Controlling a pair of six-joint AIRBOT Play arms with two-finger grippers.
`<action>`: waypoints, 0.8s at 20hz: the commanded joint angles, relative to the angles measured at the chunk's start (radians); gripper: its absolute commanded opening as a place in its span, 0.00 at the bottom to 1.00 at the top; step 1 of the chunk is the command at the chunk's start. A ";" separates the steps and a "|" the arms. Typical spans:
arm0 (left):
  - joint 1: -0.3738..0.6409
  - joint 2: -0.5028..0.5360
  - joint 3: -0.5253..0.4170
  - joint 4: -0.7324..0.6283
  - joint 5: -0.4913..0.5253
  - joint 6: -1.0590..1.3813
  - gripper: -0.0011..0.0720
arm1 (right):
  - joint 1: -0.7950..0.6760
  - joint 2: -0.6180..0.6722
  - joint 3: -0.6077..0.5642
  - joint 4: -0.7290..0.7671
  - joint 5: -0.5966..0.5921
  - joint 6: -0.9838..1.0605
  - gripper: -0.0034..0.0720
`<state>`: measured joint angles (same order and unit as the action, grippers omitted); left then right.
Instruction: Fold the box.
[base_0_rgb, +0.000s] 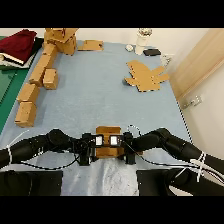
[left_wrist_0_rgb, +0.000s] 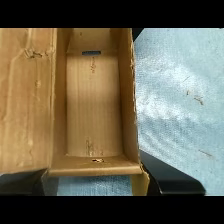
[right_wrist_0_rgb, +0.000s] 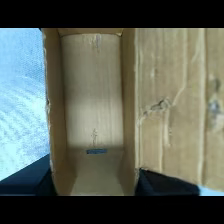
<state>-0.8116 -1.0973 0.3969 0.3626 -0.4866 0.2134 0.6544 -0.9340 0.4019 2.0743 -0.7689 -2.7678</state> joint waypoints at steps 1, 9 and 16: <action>0.001 0.000 0.001 0.000 -0.002 0.000 0.61 | 0.000 0.007 0.002 0.016 -0.024 0.007 1.00; 0.001 0.000 0.001 0.000 -0.002 0.000 0.61 | 0.000 0.137 0.020 -0.173 -0.332 0.257 1.00; 0.001 0.000 0.001 0.000 -0.002 0.000 0.61 | 0.000 0.333 0.080 0.013 -0.503 0.972 0.99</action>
<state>-0.8112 -1.0973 0.3973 0.3626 -0.4873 0.2131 0.6544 -0.6697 0.4690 1.9995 -1.2156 -2.1452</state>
